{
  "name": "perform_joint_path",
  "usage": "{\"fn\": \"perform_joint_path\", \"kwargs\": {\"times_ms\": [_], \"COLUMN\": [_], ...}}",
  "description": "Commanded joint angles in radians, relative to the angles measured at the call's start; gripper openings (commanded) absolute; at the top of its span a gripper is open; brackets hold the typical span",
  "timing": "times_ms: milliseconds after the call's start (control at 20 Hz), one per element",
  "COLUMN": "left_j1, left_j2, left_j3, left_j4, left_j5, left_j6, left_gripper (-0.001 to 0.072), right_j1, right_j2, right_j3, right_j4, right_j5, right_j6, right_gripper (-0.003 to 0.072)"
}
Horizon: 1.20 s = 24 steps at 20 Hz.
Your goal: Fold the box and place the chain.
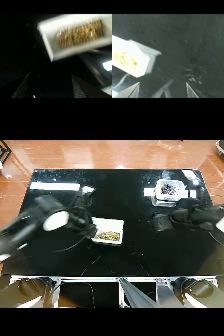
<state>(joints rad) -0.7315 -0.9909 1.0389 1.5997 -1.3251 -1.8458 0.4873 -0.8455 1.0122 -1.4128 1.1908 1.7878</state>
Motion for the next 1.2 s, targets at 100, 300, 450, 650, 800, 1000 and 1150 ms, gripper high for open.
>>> {"fn": "perform_joint_path", "kwargs": {"times_ms": [100,300,450,650,800,1000,1150], "left_j1": [0.077,0.161,0.166,0.168,0.192,0.284,0.354], "left_j2": [0.372,0.444,0.443,0.435,0.413,0.396,0.392], "left_j3": [-0.213,-0.338,-0.373,-0.396,-0.396,-0.415,-0.434], "left_j4": [-0.035,-0.23,-0.251,-0.133,-0.141,-0.132,-0.134], "left_j5": [-0.097,-0.061,-0.056,0.003,0.049,0.153,0.179], "left_j6": [-0.091,-0.125,-0.127,-0.127,-0.125,-0.126,-0.121], "left_gripper": [0.0641,0.0641,0.0641,0.0641,0.0641,0.0641,0.0641], "right_j1": [0.0,0.022,0.029,0.061,0.095,0.132,0.138], "right_j2": [-0.397,-0.638,-0.683,-0.684,-0.684,-0.684,-0.684], "right_j3": [0.259,0.394,0.394,0.394,0.394,0.394,0.394], "right_j4": [0.143,0.208,0.35,0.369,0.369,0.368,0.362], "right_j5": [-0.103,-0.079,0.0,0.106,0.144,0.144,0.145], "right_j6": [-0.253,-0.613,-0.762,-0.79,-0.815,-0.921,-0.945], "right_gripper": [0.0705,0.0704,0.0704,0.0704,0.0704,0.0704,0.0704]}}
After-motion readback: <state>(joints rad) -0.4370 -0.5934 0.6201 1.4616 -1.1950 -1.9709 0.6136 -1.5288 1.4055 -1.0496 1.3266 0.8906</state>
